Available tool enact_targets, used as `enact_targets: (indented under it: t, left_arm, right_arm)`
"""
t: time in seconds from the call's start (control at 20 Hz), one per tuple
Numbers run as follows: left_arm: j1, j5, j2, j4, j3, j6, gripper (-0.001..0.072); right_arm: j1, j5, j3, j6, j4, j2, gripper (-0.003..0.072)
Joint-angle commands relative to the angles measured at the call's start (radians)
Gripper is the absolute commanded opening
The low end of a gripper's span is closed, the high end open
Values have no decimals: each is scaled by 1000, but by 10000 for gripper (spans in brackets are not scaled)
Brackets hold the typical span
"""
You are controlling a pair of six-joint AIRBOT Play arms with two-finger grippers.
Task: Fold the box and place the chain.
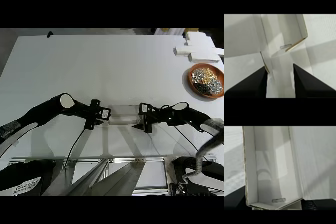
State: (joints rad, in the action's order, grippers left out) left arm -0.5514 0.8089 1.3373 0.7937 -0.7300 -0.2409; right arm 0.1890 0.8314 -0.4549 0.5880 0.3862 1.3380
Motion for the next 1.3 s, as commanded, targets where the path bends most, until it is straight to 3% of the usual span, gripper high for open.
enact_targets:
  t: [0.0, 0.1, 0.2, 0.25, 0.3, 0.35, 0.55, 0.65, 0.8, 0.9, 1.05, 1.25]
  left_arm:
    - [-14, 19, 1, -41, 0, -2, 307]
    - [-16, 18, 0, -61, 0, -2, 259]
    - [-12, 18, 0, -37, 0, 6, 276]
    - [-7, 18, 0, -4, 0, 5, 337]
    - [2, 17, 0, 32, 0, 6, 472]
    - [15, 10, 0, 54, 0, 6, 509]
    - [29, -54, 0, 55, 0, -3, 509]
    - [26, -61, 0, 52, 0, -6, 495]
    - [22, -47, 0, 21, 0, -6, 369]
    - [10, -39, 1, -1, 0, -6, 367]
    - [-4, -29, 2, -21, 0, -6, 269]
    - [-12, -4, 6, -42, 0, -5, 267]
  right_arm:
    - [1, -5, 0, -3, -5, 0, 398]
    - [1, -5, 0, -4, -5, 0, 398]
    - [1, -5, 0, -4, -5, 0, 398]
    - [1, -5, 0, -4, -5, 0, 398]
    - [1, -5, 0, -4, -5, 0, 398]
    - [1, -5, 0, -3, -5, 0, 398]
    - [1, -5, 0, -4, -5, 0, 398]
    - [1, -4, 0, -4, -5, 0, 398]
    - [1, -5, 0, -4, -5, 0, 398]
    - [1, -5, 0, -4, -5, 0, 398]
    - [1, -5, 0, -4, -5, 0, 398]
    - [1, -5, 0, -4, -5, 0, 398]
